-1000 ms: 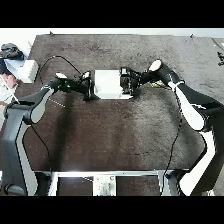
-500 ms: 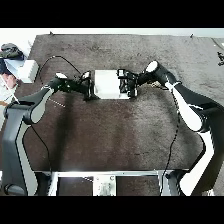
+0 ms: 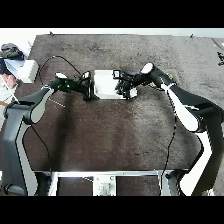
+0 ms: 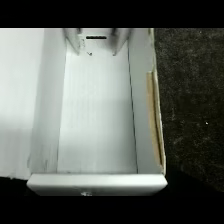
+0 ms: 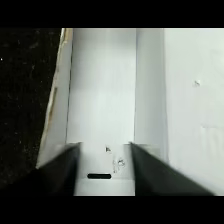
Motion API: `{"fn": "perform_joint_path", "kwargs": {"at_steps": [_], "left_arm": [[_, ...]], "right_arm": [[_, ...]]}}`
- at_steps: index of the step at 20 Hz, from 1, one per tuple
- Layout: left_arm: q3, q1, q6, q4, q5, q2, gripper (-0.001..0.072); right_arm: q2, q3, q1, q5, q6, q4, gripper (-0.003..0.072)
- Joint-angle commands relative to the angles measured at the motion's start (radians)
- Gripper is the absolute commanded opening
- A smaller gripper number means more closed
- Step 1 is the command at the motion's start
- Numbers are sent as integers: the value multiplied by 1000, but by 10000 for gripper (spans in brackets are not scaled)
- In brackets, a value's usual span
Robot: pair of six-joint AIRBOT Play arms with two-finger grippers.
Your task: Fold the box and place the chain.
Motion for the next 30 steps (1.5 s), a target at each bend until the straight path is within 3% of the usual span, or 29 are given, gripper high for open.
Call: {"fn": "perform_joint_path", "kwargs": {"at_steps": [1, 3, 5, 6, 7, 8, 10, 11, 12, 13, 16, 17, 18, 24, 28, 30], "left_arm": [[0, 0, 0, 0, 1, 0, 343], [0, 0, 0, 0, 1, 0, 344], [0, 0, 0, 0, 1, 0, 343], [0, 0, 0, 0, 1, 0, 343], [0, 0, 0, 0, 1, 0, 343], [0, 0, 0, 0, 1, 0, 343], [0, 0, 0, 0, 1, 0, 344], [0, 0, 0, 0, 1, 0, 343], [0, 0, 0, 0, 1, 0, 344], [0, 0, 0, 0, 1, 0, 343], [0, 0, 0, 0, 1, 0, 343], [0, 0, 0, 0, 1, 0, 344], [0, 0, 0, 0, 1, 0, 343], [0, 0, 0, 0, 1, 0, 343], [0, 0, 0, 0, 1, 0, 343], [0, 0, 0, 0, 1, 0, 344]], "right_arm": [[-2, 0, 3, -17, 0, 2, 439], [-2, 0, 2, -23, 0, 1, 443], [-2, 0, 2, -25, 1, 0, 693], [-2, 0, 2, -27, 0, 0, 695], [-2, 0, 2, -26, 1, -3, 649], [-2, 0, 2, -26, 1, -11, 540], [-2, 0, -1, -26, 1, -11, 531], [-1, 0, -3, -24, 1, -13, 458], [4, 0, -4, -21, 3, -26, 259], [10, 0, -8, -21, 32, -41, 213], [47, 0, -23, 1, 161, -124, 210], [64, 0, -32, 18, 198, -142, 72], [82, 0, -41, 35, 230, -150, 16], [197, 0, -141, 51, 662, -149, 13], [196, -8, -264, 133, 1017, -146, 13], [196, -49, -313, 140, 1087, -106, 13]]}}
